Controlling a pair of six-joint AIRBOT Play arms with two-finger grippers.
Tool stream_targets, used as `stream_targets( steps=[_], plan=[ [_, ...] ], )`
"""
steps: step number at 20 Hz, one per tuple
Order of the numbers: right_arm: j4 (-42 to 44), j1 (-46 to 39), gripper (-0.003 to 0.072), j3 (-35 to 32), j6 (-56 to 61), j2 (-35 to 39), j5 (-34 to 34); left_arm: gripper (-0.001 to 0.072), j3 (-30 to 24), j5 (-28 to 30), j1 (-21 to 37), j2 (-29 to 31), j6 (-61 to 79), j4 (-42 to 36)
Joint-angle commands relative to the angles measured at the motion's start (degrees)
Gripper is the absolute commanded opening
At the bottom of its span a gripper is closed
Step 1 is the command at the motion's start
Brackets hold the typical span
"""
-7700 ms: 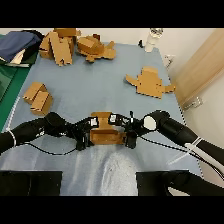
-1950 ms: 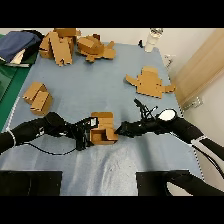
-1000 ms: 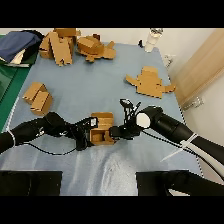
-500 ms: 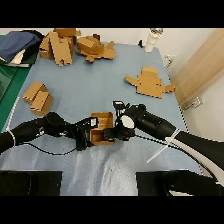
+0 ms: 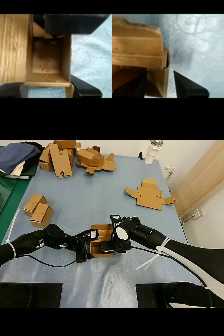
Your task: Fold the box.
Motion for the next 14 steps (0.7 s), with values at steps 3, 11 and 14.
stream_targets(
  steps=[3,11,14],
  plan=[
    [-0.02,0.07,0.0362,0.33,1.60,-3.32,0.24,0.0232,-0.04,0.09,0.00,0.00,0.02,0.00],
    [-2.60,0.13,0.0006,0.44,2.56,-3.34,4.59,0.0232,-0.04,0.07,0.00,0.00,0.00,0.00],
    [-2.54,0.11,0.0071,1.92,2.56,-3.34,4.57,0.0232,-0.04,0.07,0.00,0.00,0.02,0.00]
  ],
)
